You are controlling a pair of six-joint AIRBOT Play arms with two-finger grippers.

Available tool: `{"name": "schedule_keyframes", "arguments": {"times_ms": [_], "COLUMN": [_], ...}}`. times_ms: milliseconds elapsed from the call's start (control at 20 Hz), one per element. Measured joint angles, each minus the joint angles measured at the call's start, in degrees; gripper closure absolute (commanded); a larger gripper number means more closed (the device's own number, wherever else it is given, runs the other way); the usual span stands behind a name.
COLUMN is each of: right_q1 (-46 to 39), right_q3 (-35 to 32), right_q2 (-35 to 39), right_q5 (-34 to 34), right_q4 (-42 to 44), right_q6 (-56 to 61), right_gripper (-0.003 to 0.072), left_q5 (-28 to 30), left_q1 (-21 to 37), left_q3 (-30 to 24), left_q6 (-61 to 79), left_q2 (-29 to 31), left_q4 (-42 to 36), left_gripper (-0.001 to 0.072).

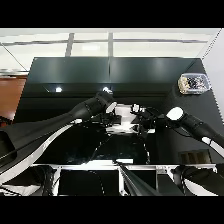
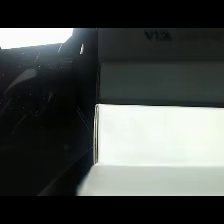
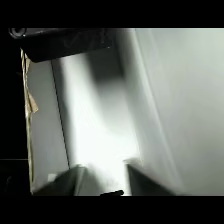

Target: Fold the box and place the chain.

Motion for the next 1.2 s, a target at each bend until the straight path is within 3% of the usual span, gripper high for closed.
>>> {"name": "schedule_keyframes", "arguments": {"times_ms": [100, 150, 200, 250, 300, 550, 700, 800, 1000, 1200], "right_q1": [0.0, 0.0, 0.0, 0.0, 0.0, -4.3, -13.7, -22.0, -33.2, -32.9], "right_q3": [0.0, 0.0, 0.0, 0.0, 0.0, 3.5, 6.3, 5.3, -2.1, -7.1], "right_q2": [-0.1, -0.2, -0.2, -0.2, -0.2, 3.0, 7.0, 8.6, 9.2, 5.1], "right_q5": [-0.1, -0.3, -0.5, -0.7, -0.7, 5.8, 14.5, 16.4, 16.0, 17.0], "right_q4": [0.0, -0.2, -0.2, -0.5, -0.5, -7.0, -17.6, -20.4, -14.0, -8.4], "right_q6": [1.9, 2.8, 3.8, 4.7, 5.5, 23.5, 43.1, 54.3, 66.8, 66.9], "right_gripper": [0.0291, 0.0350, 0.0456, 0.0500, 0.0672, 0.0673, 0.0673, 0.0673, 0.0673, 0.0673], "left_q5": [0.0, 0.0, 0.1, 0.1, 0.2, 0.3, 0.3, 0.3, 0.3, 0.2], "left_q1": [0.0, 0.0, 0.0, 0.0, 0.0, 0.0, 0.0, 0.0, 0.0, 0.0], "left_q3": [0.0, 0.0, 0.0, 0.0, 0.0, 0.0, 0.0, 0.0, 0.0, 0.0], "left_q6": [-0.1, -0.1, -0.1, -0.1, -0.1, -0.1, 0.0, 0.0, 0.0, 0.0], "left_q2": [0.0, 0.0, 0.0, 0.0, 0.0, 0.0, 0.0, 0.0, 0.0, 0.0], "left_q4": [0.0, 0.0, 0.0, 0.0, 0.0, -0.1, -0.1, -0.1, -0.1, -0.1], "left_gripper": [0.0679, 0.0679, 0.0679, 0.0679, 0.0679, 0.0679, 0.0679, 0.0679, 0.0679, 0.0679]}}
